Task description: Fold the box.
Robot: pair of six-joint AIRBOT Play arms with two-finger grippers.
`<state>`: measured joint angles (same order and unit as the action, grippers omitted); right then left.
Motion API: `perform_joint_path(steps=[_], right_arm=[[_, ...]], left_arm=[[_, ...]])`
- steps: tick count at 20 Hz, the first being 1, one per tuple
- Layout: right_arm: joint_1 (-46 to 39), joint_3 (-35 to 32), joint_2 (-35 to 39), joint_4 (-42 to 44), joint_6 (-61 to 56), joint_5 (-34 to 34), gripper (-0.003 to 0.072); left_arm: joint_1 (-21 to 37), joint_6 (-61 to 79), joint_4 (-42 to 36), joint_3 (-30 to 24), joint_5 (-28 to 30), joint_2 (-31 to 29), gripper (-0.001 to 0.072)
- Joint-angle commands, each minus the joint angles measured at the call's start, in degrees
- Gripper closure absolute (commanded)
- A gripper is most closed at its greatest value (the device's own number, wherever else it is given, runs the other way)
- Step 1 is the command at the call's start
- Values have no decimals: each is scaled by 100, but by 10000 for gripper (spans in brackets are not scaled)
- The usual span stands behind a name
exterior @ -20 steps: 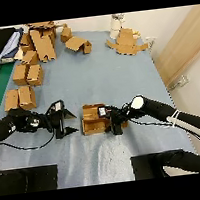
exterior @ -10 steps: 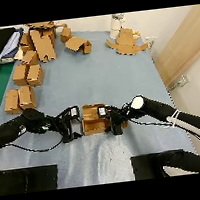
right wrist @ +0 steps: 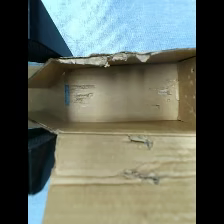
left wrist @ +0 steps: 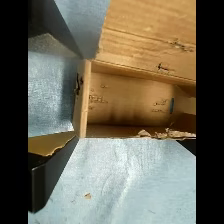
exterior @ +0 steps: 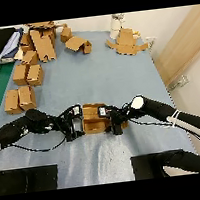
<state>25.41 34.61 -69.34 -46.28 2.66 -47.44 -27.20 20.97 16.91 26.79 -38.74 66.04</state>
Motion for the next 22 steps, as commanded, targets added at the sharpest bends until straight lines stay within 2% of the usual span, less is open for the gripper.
perform_joint_path(steps=[1, 6, 22], right_arm=[[4, 7, 2, 2, 2, -9, 229], [4, 7, 2, 2, 2, -9, 229], [4, 7, 2, 2, 0, -11, 229]], left_arm=[[-70, -4, 7, 4, -81, 4, 20], [-361, 44, 13, 4, -13, 7, 21], [-498, -197, 302, 63, 205, 149, 21]])
